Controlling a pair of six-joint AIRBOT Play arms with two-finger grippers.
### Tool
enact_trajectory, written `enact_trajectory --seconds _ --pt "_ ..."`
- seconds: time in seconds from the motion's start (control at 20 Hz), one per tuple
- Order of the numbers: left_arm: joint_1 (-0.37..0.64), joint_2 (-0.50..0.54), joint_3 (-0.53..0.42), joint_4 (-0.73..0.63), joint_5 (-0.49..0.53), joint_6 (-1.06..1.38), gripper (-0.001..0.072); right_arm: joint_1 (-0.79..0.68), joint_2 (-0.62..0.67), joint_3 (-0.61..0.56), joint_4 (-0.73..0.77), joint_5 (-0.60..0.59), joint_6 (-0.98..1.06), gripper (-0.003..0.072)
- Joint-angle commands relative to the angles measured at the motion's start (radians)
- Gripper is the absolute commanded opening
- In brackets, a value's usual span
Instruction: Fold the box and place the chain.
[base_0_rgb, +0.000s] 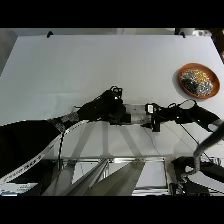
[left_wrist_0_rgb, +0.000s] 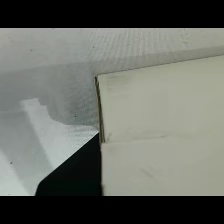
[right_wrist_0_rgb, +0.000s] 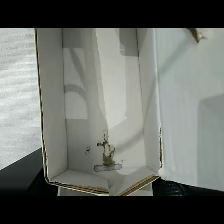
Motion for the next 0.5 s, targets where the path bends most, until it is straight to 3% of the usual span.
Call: enact_trajectory --seconds 0.0,0.05,0.1,0.15,0.35,0.4,0.45 --pt "-0.006 -0.003 0.0 0.006 -0.011 0.005 0.0028 0.0 0.0 0.0 0.001 -0.002 -0.002 0.0409" --pt "-0.006 -0.003 0.0 0.012 -0.015 0.005 0.0093 0.0 0.0 0.0 0.001 -0.002 -0.002 0.0409" --pt "-0.006 -0.003 0.0 0.013 -0.02 0.005 0.0207 0.0 0.0 0.0 0.001 -0.002 -0.002 0.0409" --pt "-0.006 -0.003 0.0 0.013 -0.024 0.004 0.0258 0.0 0.0 0.0 0.001 -0.002 -0.002 0.0409" --pt "-0.006 -0.003 0.0 0.015 -0.04 0.003 0.0262 0.0 0.0 0.0 0.001 -0.002 -0.002 0.0409" --pt "-0.006 -0.004 -0.001 0.015 -0.044 0.003 0.0236 0.0 0.0 0.0 0.001 -0.002 -0.002 0.0409" --pt "-0.006 -0.004 -0.001 0.015 -0.045 0.003 0.0111 0.0 0.0 0.0 0.001 -0.002 -0.002 0.0409"
